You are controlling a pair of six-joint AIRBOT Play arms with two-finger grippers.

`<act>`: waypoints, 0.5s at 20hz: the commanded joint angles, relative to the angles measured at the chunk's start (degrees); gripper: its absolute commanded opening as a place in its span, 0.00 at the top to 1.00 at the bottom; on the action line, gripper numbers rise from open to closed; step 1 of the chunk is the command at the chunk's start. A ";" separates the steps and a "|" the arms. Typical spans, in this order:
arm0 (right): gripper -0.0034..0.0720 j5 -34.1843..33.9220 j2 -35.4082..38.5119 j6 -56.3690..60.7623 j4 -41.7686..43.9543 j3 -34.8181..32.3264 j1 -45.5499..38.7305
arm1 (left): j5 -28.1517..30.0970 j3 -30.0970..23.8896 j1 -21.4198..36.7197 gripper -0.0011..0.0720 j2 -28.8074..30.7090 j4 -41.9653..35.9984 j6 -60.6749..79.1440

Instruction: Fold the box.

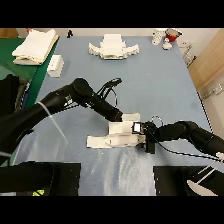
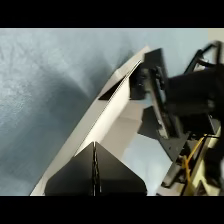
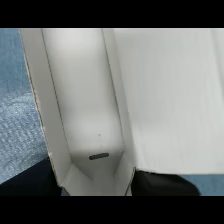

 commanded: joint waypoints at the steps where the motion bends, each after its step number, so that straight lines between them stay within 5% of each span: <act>1: 0.42 0.02 0.02 0.00 0.00 0.04 0.00 | 1.64 -1.88 -3.23 0.97 10.86 7.72 0.33; 7: 0.42 0.02 0.02 0.00 0.00 0.04 0.00 | 8.15 -12.72 -14.40 0.97 24.92 20.24 -5.90; 10: 0.42 0.02 0.02 0.00 0.00 0.04 0.00 | 7.30 -17.70 -14.51 0.97 30.36 25.88 -6.56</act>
